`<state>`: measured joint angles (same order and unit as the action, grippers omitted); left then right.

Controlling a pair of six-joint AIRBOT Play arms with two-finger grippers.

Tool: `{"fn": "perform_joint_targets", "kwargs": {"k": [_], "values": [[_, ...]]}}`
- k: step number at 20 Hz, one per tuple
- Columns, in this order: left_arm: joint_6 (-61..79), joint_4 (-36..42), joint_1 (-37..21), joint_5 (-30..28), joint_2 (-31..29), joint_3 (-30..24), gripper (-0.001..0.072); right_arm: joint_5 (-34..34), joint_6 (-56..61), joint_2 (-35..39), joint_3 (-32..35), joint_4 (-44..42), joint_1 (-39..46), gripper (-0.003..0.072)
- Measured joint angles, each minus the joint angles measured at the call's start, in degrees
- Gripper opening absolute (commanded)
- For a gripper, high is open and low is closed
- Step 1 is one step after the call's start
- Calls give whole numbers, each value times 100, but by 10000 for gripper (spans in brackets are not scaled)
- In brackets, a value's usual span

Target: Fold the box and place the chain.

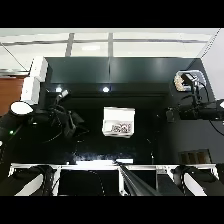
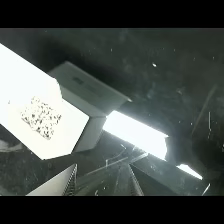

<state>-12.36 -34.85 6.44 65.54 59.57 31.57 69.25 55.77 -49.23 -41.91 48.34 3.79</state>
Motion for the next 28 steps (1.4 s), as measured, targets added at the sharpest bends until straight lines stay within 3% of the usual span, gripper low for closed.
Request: {"fn": "perform_joint_targets", "kwargs": {"k": [5,13,28], "values": [[1794,-354,813,-498,761,199,712,-66,0,0,0,-35,0,382],[2417,-101,1233,-734,1904,802,712,-96,20,0,0,-44,0,382],[2485,63,1729,-997,2317,1224,711,-162,9,0,0,-39,0,382]]}}
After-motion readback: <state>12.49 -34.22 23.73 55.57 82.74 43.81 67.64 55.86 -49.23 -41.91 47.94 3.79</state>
